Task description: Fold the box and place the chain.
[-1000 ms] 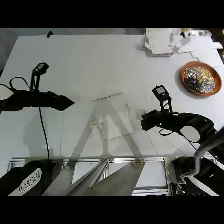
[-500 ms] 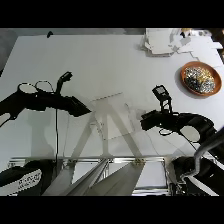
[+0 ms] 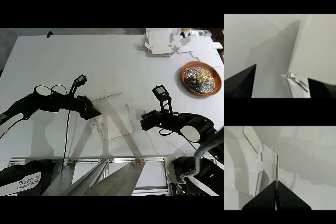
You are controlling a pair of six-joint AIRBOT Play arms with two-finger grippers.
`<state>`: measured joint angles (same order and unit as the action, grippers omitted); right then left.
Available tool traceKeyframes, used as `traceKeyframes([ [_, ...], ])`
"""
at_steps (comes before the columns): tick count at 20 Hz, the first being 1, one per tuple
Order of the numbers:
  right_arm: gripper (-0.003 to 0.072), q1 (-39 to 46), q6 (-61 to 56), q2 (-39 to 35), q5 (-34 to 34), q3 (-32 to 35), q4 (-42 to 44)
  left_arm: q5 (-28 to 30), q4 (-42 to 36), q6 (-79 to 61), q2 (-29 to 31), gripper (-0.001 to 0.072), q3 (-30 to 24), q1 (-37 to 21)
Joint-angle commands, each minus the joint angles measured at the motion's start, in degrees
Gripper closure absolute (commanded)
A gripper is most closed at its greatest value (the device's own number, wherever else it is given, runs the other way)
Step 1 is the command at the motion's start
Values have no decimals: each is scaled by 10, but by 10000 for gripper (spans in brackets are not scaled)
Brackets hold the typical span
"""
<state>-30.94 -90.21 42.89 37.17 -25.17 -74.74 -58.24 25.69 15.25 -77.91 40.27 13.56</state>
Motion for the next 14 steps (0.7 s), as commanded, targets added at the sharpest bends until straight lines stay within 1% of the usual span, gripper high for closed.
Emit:
traceKeyframes([
  [1, 664, -1, 0, 0, 2, 0, 2, 7, -28, -14, -1, 14, 0, 4],
  [7, 664, -1, 0, 0, 10, 0, 2, 40, -25, -9, -1, 14, 0, 3],
  [14, 664, -1, 0, 0, 9, 0, 2, 49, -12, 6, -1, 15, 0, 4],
])
